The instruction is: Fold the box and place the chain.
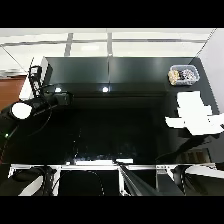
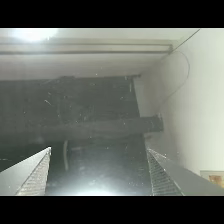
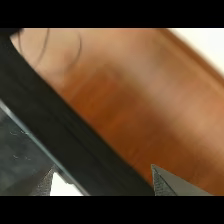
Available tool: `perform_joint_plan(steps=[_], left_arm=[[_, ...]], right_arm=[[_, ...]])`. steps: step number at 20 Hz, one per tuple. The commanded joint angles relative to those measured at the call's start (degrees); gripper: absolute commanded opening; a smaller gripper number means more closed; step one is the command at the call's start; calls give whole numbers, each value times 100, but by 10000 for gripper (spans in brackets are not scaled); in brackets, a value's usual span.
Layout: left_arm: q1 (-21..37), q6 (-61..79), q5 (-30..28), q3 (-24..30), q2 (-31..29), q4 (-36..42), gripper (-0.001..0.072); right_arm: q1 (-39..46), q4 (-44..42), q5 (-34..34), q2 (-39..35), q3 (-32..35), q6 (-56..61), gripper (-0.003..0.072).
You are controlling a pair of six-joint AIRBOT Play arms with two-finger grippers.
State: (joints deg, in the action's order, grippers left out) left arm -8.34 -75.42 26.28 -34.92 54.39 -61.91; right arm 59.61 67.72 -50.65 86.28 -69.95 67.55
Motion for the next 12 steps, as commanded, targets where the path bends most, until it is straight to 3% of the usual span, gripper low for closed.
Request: perform_joint_plan(steps=[1,3,6,8,9,10,12], left_arm=[[-2,0,-26,2,111,101,706],[-2,-2,-26,2,118,101,706],[-7,-2,7,2,118,157,707],[-7,0,90,2,118,155,707],[-4,0,146,2,118,155,707],[-7,-2,201,2,118,155,707],[-7,0,308,2,118,155,707]], right_arm=[[354,-739,-2118,1095,-1110,-1290,720],[87,-664,-2553,1381,-1189,-1711,720],[-214,-442,-2531,1445,-1196,-1943,691],[-258,-444,-2638,1405,-1204,-1943,389],[-260,-442,-2726,1373,-1204,-1943,173],[-260,-444,-2846,1311,-1202,-1947,55],[-267,-542,-2924,1008,-1156,-1941,18]])
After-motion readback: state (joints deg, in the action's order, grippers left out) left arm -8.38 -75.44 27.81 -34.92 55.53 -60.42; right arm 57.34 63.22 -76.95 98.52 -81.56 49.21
